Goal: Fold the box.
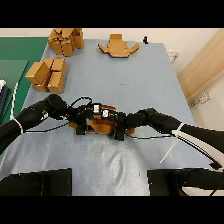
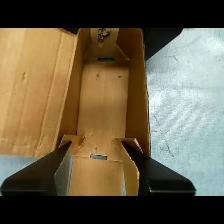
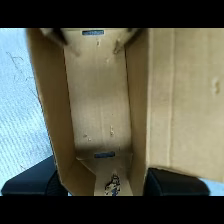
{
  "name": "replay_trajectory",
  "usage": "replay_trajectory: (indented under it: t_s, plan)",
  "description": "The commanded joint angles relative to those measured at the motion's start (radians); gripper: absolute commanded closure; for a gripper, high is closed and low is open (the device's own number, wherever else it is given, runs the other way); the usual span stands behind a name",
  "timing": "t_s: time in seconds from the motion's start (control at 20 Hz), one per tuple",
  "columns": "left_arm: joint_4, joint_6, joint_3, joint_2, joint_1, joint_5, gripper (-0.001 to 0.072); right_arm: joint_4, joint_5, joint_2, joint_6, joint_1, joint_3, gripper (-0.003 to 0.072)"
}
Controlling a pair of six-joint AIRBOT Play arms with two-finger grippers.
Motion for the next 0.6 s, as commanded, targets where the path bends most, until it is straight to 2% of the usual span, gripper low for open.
replay_trajectory:
  t_s: [0.0, 0.1, 0.15, 0.2, 0.25, 0.4, 0.55]
  plan:
    - [0.015, -0.063, 0.000, -0.001, 0.002, 0.008, 0.0168, 0.000, 0.002, -0.001, 0.000, 0.001, 0.000, 0.0520]
    - [0.023, -0.061, 0.000, 0.001, 0.002, 0.011, 0.0170, 0.000, 0.000, -0.001, 0.000, 0.001, 0.000, 0.0520]
    - [0.024, -0.063, 0.003, 0.003, 0.002, 0.012, 0.0219, 0.000, -0.005, -0.001, 0.000, 0.001, 0.000, 0.0520]
    - [0.043, -0.080, 0.012, 0.010, 0.006, -0.009, 0.0559, 0.000, -0.006, -0.001, 0.000, 0.001, 0.000, 0.0520]
    - [0.060, -0.077, 0.026, 0.025, 0.017, -0.062, 0.0692, 0.000, -0.006, -0.001, 0.000, 0.001, 0.000, 0.0520]
    - [0.034, -0.152, 0.039, 0.121, 0.092, -0.154, 0.0698, 0.000, -0.007, 0.000, 0.000, 0.001, 0.000, 0.0520]
    - [-0.048, -0.247, 0.012, 0.237, 0.284, -0.215, 0.0699, 0.000, -0.007, -0.001, 0.000, 0.001, 0.000, 0.0520]
